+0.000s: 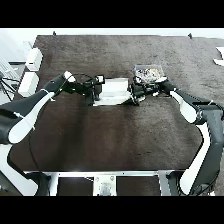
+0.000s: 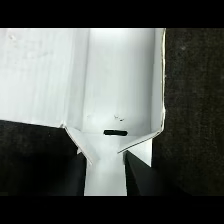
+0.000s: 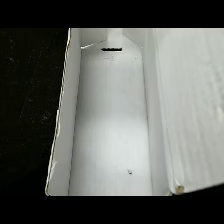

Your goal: Fold the box and place the chain.

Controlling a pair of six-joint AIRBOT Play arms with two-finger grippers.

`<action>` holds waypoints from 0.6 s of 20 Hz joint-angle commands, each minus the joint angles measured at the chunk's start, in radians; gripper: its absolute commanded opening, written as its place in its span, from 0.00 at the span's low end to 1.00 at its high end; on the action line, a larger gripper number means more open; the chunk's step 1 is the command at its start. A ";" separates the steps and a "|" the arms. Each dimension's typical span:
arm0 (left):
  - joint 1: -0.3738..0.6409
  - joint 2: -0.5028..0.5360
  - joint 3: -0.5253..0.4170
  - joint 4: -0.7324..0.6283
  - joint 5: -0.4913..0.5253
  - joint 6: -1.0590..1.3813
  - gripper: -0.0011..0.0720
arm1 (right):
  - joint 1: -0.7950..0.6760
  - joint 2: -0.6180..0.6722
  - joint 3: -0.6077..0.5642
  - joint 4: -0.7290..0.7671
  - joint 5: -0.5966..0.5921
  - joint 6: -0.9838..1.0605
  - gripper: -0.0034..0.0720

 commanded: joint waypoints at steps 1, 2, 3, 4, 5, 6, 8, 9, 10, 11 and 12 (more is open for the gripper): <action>-0.001 -0.010 0.000 -0.001 -0.011 0.001 0.40 | 0.000 0.000 0.000 0.000 0.000 0.000 0.82; -0.001 -0.012 0.000 -0.003 -0.011 0.003 0.40 | 0.000 0.000 0.000 0.000 0.000 0.000 0.82; -0.001 -0.014 0.000 -0.016 -0.013 0.017 0.40 | 0.000 0.000 0.000 0.000 0.000 0.000 0.82; -0.001 -0.017 0.000 -0.034 -0.014 0.028 0.40 | 0.000 0.000 0.000 0.000 0.000 0.000 0.82; -0.001 -0.019 0.000 -0.053 -0.015 0.037 0.40 | 0.000 0.000 0.000 0.000 0.000 0.000 0.82; -0.001 -0.019 0.000 -0.065 -0.016 0.053 0.40 | 0.000 0.000 0.000 0.000 0.000 0.000 0.82; -0.001 -0.019 0.000 -0.088 -0.015 0.080 0.39 | 0.000 0.000 0.000 0.000 0.000 0.000 0.82; -0.001 -0.019 0.000 -0.101 -0.014 0.081 0.39 | 0.000 0.000 0.000 0.000 0.000 0.000 0.82; -0.001 -0.019 0.000 -0.118 -0.008 0.081 0.39 | 0.000 0.000 0.000 0.000 0.000 0.000 0.82; -0.001 -0.019 0.000 -0.132 0.000 0.082 0.39 | 0.000 0.000 0.000 0.000 0.000 0.000 0.82; -0.001 -0.019 0.000 -0.137 0.003 0.088 0.39 | 0.000 0.000 0.000 0.000 0.000 0.000 0.82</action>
